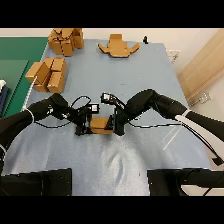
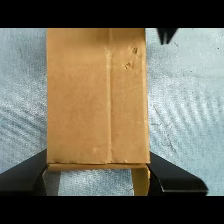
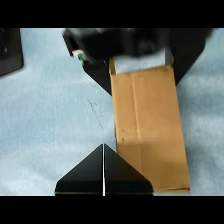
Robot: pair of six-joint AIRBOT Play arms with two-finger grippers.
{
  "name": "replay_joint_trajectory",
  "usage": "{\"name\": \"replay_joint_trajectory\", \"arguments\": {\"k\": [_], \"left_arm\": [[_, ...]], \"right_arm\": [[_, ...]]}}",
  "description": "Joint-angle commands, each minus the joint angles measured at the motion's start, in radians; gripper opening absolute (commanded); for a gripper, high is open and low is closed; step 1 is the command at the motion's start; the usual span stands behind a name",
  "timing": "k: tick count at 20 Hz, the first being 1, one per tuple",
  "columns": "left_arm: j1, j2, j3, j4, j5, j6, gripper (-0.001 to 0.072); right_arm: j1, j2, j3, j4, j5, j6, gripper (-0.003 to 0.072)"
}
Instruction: Fold the box.
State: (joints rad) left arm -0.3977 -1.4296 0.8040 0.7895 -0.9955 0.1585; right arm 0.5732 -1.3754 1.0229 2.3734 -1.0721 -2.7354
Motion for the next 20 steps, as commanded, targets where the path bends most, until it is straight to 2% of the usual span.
{"name": "replay_joint_trajectory", "arguments": {"k": [1,5,10,13,17,18,19,20], "left_arm": [[0.000,-0.001,0.000,0.000,0.000,0.000,0.0228],[0.000,0.000,0.000,0.000,-0.002,0.000,0.0228],[0.000,-0.001,0.000,0.000,-0.002,0.000,0.0228],[0.000,-0.001,0.000,0.000,-0.002,0.000,0.0228],[0.000,0.001,0.000,0.000,-0.002,0.000,0.0226],[0.000,0.005,0.000,0.000,-0.002,-0.003,0.0179],[0.000,0.016,0.000,0.000,-0.004,-0.006,0.0019],[0.000,0.031,0.000,-0.007,0.003,-0.025,0.0018]], "right_arm": [[0.012,0.044,0.000,0.017,0.069,-0.007,0.0005],[0.023,-0.017,0.000,0.025,0.145,-0.014,0.0005],[0.032,-0.082,0.000,0.032,0.120,-0.033,0.0005],[0.032,-0.076,0.000,0.030,0.103,-0.033,0.0005],[0.031,0.012,0.002,0.014,0.163,-0.032,0.0005],[0.031,0.052,0.001,-0.003,0.181,-0.029,0.0005],[0.031,0.093,0.001,-0.021,0.196,-0.020,0.0005],[0.026,0.137,0.001,-0.055,0.216,0.021,0.0005]]}}
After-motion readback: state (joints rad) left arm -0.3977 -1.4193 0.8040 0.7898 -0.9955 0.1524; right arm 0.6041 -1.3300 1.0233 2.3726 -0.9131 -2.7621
